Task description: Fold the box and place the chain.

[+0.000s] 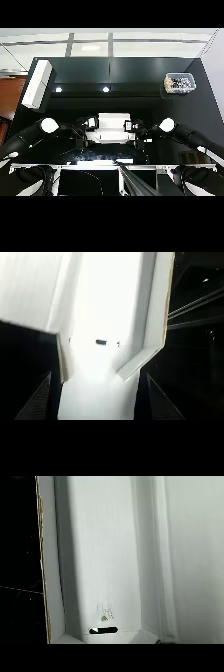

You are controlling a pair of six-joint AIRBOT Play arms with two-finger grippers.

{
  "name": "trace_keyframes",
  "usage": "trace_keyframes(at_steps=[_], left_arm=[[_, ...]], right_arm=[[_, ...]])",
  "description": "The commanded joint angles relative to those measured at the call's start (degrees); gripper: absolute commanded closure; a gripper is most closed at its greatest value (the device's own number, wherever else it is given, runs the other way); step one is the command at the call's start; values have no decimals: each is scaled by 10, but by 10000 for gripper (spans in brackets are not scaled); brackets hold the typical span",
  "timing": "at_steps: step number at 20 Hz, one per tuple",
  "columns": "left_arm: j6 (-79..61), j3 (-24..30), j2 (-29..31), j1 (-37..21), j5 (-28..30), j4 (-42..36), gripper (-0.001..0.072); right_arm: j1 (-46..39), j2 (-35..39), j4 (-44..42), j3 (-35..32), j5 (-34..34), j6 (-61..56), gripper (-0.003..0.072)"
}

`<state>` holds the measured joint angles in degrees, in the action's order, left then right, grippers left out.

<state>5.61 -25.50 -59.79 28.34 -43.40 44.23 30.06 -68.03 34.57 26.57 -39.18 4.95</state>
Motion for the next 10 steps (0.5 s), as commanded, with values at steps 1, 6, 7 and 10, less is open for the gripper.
trace_keyframes(at_steps=[1,6,7,10], left_arm=[[-14,-3,-18,27,10,-25,252],[-14,-3,-18,27,28,-31,511],[-14,-3,-18,28,29,-35,511],[-14,-3,-19,31,30,-70,511]], right_arm=[[0,0,0,0,0,0,269],[0,0,0,0,0,0,270],[0,0,0,0,0,0,269],[0,0,0,0,0,0,269]])
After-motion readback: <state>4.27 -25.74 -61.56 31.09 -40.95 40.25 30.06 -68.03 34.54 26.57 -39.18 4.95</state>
